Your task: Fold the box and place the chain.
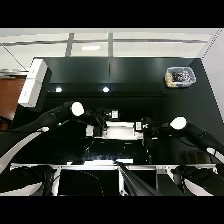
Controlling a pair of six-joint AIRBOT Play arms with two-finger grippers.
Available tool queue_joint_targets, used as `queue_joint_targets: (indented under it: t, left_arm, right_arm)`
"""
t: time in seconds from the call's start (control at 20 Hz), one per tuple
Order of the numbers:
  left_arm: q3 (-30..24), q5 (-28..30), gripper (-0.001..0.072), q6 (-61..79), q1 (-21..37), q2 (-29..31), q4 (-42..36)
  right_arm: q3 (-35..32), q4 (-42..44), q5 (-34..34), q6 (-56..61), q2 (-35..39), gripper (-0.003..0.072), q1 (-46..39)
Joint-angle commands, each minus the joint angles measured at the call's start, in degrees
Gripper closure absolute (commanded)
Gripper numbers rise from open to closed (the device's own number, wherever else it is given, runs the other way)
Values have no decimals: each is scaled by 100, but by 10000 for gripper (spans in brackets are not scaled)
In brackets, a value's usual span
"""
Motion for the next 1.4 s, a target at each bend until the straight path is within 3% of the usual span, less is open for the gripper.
queue_joint_targets:
  t: [0.0,0.4,1.35]
  left_arm:
    - [4,-52,682,-48,-2,-4,-2]
    - [4,-146,682,-50,-2,-9,-2]
    - [4,-138,682,-50,-2,-9,-2]
  right_arm:
    - [2,28,-57,-55,-177,-5,7]
    - [17,415,-101,-197,-177,0,4]
    - [17,310,-28,-192,-179,1,7]
